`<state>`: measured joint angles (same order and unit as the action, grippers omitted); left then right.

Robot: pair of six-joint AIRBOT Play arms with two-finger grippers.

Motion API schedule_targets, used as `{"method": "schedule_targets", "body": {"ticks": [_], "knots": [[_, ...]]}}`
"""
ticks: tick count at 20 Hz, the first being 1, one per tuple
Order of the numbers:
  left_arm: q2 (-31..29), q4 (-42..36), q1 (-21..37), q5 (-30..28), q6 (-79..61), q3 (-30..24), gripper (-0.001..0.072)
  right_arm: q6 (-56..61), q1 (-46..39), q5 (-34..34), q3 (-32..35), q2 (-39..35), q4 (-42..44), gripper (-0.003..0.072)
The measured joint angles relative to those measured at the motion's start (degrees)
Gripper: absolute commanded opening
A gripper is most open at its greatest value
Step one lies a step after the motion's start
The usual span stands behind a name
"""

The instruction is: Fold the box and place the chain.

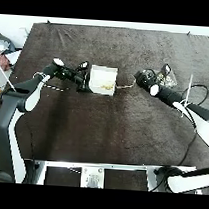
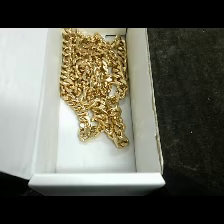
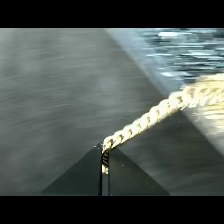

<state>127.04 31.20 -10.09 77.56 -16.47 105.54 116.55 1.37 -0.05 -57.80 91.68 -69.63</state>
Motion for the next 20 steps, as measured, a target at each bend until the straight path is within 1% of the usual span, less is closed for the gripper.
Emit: {"method": "schedule_targets", "body": {"ticks": [5, 7, 9, 13, 20], "knots": [[0.0, 0.0, 0.0, 0.0, 0.0, 0.0, 0.0274, -1.1, 10.9, 1.4, -0.1, -14.0, -5.3, -0.0018], [0.0, 0.0, 0.0, 0.0, 0.0, 0.0, 0.0274, -1.4, 14.6, 2.4, -0.1, -17.6, -6.3, -0.0018], [0.0, 0.0, 0.0, 0.0, 0.0, 0.0, 0.0274, -1.4, 17.9, 4.3, -0.2, -19.6, -6.9, -0.0019], [0.0, 0.0, 0.0, 0.0, 0.0, 0.0, 0.0274, -1.1, 23.2, 7.4, -0.2, -19.6, -7.0, -0.0018], [0.0, 0.0, 0.0, 0.0, 0.0, 0.0, 0.0274, -0.8, 25.9, 10.1, -0.2, -12.1, -4.6, -0.0018]]}}
